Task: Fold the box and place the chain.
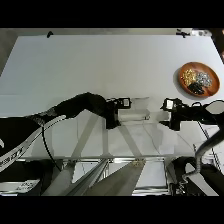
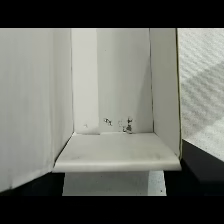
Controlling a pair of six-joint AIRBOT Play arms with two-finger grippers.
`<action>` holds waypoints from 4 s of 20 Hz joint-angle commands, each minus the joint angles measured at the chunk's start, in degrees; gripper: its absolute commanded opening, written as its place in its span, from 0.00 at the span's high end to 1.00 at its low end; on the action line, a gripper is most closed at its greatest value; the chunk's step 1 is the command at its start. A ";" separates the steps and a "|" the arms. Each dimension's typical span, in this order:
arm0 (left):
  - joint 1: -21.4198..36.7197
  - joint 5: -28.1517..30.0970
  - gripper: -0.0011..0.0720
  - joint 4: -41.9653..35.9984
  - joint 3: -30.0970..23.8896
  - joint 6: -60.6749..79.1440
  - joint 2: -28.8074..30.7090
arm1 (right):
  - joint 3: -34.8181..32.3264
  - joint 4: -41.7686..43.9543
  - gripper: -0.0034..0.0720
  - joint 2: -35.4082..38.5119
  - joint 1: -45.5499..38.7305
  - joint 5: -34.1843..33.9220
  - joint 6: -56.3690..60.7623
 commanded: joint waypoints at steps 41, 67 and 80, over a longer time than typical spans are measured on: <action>-0.55 -0.11 0.50 17.11 0.09 -7.74 3.61 | -0.24 6.75 0.60 -9.92 14.60 -0.59 4.72; -0.55 -0.11 0.50 17.11 0.09 -7.74 3.61 | 0.79 31.04 0.94 -6.29 14.58 -11.80 -4.74; -0.55 -0.09 0.50 17.11 0.09 -7.74 3.61 | 0.87 25.40 0.94 -12.57 14.58 -14.12 5.99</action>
